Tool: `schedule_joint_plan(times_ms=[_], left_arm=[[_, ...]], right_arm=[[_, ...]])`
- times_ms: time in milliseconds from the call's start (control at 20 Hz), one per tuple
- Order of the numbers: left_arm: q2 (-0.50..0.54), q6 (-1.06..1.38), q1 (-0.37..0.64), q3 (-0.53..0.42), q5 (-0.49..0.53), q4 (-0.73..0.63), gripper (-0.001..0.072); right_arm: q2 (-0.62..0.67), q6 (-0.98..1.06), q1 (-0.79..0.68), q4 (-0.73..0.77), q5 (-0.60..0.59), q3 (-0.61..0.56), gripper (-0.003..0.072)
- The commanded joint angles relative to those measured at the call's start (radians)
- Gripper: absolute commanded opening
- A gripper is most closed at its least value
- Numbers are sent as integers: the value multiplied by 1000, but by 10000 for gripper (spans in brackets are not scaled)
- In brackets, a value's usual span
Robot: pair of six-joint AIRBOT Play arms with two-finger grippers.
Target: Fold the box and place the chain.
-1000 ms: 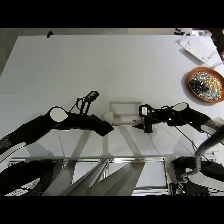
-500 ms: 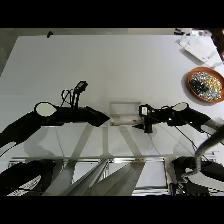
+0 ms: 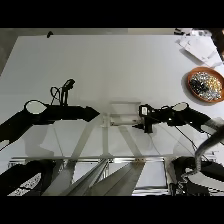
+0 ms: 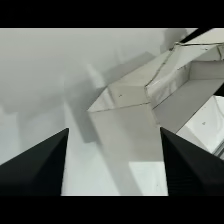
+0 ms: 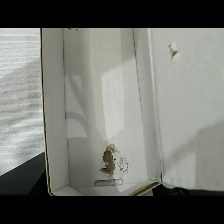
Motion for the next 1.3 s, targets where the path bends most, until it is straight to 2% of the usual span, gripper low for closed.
schedule_joint_plan(times_ms=[0,100,300,500,800,1250], left_arm=[[16,-52,58,-56,-23,25,480],[6,-51,51,-74,-3,13,516],[-50,-29,-18,-74,54,-67,515],[-107,-14,-86,-74,90,-92,513],[-111,36,-159,-52,146,-180,512],[-112,35,-225,31,160,-184,512]], right_arm=[[0,0,0,0,0,0,413],[0,0,0,0,0,0,413],[0,0,0,0,0,0,413],[0,0,0,0,0,0,413],[0,0,0,0,0,0,413],[0,0,0,0,0,0,413]])
